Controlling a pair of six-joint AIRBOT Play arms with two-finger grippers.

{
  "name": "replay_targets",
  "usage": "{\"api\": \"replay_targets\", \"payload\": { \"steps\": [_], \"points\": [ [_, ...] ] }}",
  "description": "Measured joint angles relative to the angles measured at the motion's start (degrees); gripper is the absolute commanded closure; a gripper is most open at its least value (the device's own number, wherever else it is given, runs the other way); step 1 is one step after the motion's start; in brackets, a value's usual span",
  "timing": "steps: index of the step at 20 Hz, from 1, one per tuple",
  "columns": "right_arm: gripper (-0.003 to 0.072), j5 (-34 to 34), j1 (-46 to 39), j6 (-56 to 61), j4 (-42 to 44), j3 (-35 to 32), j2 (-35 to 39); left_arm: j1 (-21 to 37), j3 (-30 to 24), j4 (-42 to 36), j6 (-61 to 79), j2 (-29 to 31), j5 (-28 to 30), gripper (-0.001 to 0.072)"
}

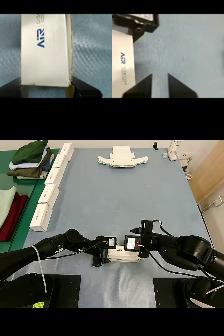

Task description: Fold the box.

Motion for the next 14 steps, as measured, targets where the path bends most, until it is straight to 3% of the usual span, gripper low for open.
{"api": "replay_targets", "payload": {
  "steps": [1,2,14],
  "points": [
    [0.0543,0.39,-0.02,2.21,0.00,0.00,0.39,0.00,0.00,0.00,0.00,0.00,0.00,0.0199],
    [0.0682,0.79,0.00,3.91,0.00,0.02,0.83,0.00,0.00,-0.02,-0.02,0.00,0.00,0.0199],
    [0.0678,-0.42,-0.02,10.05,-8.85,0.02,3.04,0.00,0.00,0.00,-0.02,0.00,0.02,0.0198]
  ]
}}
